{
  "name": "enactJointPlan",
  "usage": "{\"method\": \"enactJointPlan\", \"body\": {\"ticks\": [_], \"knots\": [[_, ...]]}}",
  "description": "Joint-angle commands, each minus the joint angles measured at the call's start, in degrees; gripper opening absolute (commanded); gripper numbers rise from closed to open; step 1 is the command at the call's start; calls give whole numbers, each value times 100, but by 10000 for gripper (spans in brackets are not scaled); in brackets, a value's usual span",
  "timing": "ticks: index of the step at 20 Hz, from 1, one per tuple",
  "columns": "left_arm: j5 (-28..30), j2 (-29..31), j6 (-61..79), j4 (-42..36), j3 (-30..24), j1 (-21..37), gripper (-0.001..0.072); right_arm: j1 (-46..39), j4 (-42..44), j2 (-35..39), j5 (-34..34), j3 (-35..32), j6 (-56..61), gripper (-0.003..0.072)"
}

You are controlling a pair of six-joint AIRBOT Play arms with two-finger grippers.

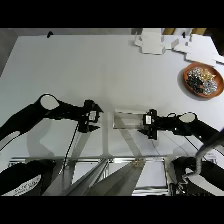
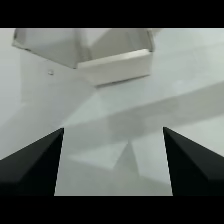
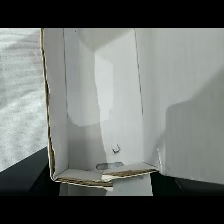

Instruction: Fold the box and place the chain.

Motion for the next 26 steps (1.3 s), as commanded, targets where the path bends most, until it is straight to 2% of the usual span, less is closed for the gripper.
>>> {"method": "enactJointPlan", "body": {"ticks": [1,7,21,26], "knots": [[455,-522,1051,-999,-94,39,697,0,0,0,2,0,2,412],[330,-1200,1679,-1926,13,-103,698,0,0,0,2,0,2,412],[326,-1379,1565,-1609,151,-413,696,0,0,0,2,0,2,412],[310,-1659,-334,-1410,568,-422,696,0,2,0,2,0,2,412]]}}
